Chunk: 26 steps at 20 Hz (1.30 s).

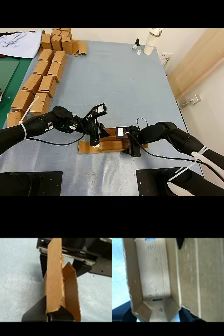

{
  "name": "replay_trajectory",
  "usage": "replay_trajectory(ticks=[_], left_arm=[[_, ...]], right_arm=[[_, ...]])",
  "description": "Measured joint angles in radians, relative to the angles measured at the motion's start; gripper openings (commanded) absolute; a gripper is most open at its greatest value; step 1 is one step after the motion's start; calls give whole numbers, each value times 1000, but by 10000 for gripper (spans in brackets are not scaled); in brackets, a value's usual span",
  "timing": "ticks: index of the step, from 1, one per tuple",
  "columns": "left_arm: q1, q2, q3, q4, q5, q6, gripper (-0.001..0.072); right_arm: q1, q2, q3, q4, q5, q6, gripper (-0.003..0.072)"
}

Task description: Fold the box.

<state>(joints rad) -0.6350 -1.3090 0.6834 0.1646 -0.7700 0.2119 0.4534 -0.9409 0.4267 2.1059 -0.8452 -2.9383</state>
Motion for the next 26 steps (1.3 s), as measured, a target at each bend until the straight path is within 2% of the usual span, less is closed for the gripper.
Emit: replay_trajectory(ticks=[3, 5, 8, 10, 26], left_arm=[[0, 0, 0, 1, -2, 0, 13], [0, 0, 0, 0, -2, 0, 13], [0, 0, 0, 0, -3, 0, 13], [0, 0, 0, 0, -3, 0, 13], [0, 0, 0, 0, 0, 0, 13]], right_arm=[[0, 0, -7, 5, 0, -3, 610], [0, 0, -9, 6, 0, -5, 562], [0, 1, -11, 7, -2, -6, 552], [0, 1, -11, 7, -5, -6, 501], [2, 1, -11, 8, -18, -6, 506]])
